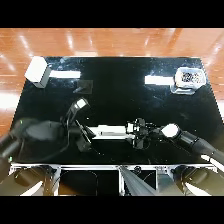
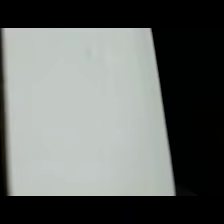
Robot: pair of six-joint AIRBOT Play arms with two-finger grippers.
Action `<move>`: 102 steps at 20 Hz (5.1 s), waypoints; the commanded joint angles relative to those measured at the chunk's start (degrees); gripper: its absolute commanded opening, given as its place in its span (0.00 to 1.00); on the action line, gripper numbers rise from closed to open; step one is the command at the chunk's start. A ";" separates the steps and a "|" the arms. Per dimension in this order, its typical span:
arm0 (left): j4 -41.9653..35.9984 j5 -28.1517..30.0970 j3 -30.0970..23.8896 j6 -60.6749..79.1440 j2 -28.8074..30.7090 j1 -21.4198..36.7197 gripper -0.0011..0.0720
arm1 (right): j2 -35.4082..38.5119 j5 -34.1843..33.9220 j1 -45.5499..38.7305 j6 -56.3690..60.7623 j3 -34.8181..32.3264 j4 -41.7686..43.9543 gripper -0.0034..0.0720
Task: Fold the box and place the chain.
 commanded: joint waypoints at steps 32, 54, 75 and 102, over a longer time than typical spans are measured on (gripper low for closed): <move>-3.50 -60.04 -5.66 -13.88 -21.57 -21.84 0.04 | -0.04 -0.09 0.35 0.04 -0.02 -0.46 0.70; 32.65 -3.54 1.55 -14.86 -1.20 1.60 0.04 | -0.04 -1.36 0.33 1.20 -0.02 -0.46 0.70; 10.80 9.01 7.67 32.48 -12.79 7.30 0.87 | -0.07 -1.77 0.33 1.70 -0.02 -0.46 0.70; 0.37 -3.65 4.17 36.20 -22.25 6.95 0.77 | -0.07 -1.81 0.33 1.73 -0.02 -0.44 0.70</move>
